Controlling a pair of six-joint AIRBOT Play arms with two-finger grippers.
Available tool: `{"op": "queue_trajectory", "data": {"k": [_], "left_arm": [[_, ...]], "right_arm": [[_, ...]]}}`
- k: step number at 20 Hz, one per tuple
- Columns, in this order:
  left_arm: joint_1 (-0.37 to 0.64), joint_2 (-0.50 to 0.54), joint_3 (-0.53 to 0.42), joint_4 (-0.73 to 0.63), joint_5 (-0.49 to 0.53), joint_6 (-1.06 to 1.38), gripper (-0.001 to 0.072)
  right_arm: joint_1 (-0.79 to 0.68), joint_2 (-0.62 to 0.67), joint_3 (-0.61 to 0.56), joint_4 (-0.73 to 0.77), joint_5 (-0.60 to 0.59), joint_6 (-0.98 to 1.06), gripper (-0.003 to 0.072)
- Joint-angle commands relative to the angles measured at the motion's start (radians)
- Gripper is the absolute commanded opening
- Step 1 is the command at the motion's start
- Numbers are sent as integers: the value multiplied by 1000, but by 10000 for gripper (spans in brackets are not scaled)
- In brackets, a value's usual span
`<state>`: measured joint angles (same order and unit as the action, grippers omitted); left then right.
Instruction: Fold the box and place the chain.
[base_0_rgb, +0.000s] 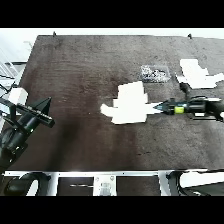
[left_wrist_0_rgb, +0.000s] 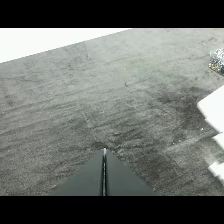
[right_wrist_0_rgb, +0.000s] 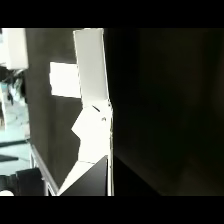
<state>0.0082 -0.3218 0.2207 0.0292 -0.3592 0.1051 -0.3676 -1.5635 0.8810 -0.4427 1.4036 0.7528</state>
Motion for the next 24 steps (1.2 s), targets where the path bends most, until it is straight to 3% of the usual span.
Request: {"op": "queue_trajectory", "data": {"k": [1,3,5,11,12,13,15,21,24], "left_arm": [[0,1,0,0,0,0,20],[0,0,0,0,0,0,20],[0,0,0,0,0,0,20],[0,0,0,-4,-7,3,23],[0,0,0,-3,-6,17,268],[0,0,0,-4,-8,23,687],[0,0,2,-5,-18,28,604],[0,-5,5,-5,-58,27,606],[0,-121,61,-3,-58,27,607]], "right_arm": [[232,48,-72,177,-204,-6,4],[349,48,-71,181,-384,-3,4],[416,48,-51,180,-487,-1,4],[447,-17,62,166,-517,15,4],[447,-33,73,149,-518,25,4],[445,-40,75,135,-522,32,4],[445,-43,75,128,-526,6,4],[467,-43,71,143,-559,-105,4],[467,-41,53,233,-567,-198,4]]}}
